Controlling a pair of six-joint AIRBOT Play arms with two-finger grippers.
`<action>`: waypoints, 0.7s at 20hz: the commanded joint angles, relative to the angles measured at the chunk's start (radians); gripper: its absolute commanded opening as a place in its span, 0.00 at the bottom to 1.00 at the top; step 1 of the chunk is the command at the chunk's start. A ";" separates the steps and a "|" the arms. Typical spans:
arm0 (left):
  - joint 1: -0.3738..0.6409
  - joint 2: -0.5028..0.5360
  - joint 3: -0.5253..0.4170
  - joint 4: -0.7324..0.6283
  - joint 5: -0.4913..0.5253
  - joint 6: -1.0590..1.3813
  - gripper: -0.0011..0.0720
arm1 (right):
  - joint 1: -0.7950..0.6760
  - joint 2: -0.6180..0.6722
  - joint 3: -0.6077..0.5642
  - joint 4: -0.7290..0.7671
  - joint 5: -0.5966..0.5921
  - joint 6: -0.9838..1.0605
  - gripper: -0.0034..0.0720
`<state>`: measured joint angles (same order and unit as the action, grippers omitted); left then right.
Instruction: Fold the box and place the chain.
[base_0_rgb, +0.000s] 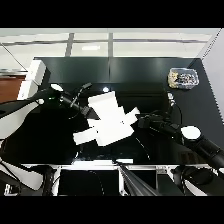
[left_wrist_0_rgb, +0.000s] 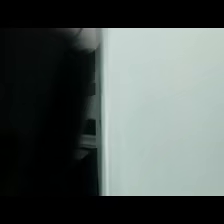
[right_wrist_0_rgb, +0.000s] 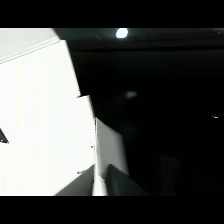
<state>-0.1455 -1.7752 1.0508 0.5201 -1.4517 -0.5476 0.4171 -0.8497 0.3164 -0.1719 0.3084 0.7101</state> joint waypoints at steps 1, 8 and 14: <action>-0.002 0.005 0.040 0.022 -0.018 0.025 0.05 | -0.035 0.003 0.020 -0.146 0.012 0.000 0.98; -0.114 0.241 -0.097 0.018 0.285 0.193 0.05 | -0.163 0.012 0.294 -0.760 0.472 -0.025 0.98; -0.210 0.443 -0.248 0.023 0.533 0.750 0.06 | -0.036 0.000 0.289 -0.753 0.518 -0.307 0.98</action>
<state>-0.3218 -1.3972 0.8497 0.5407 -1.0321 -0.0227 0.3290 -0.8429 0.5964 -0.8860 0.7872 0.5339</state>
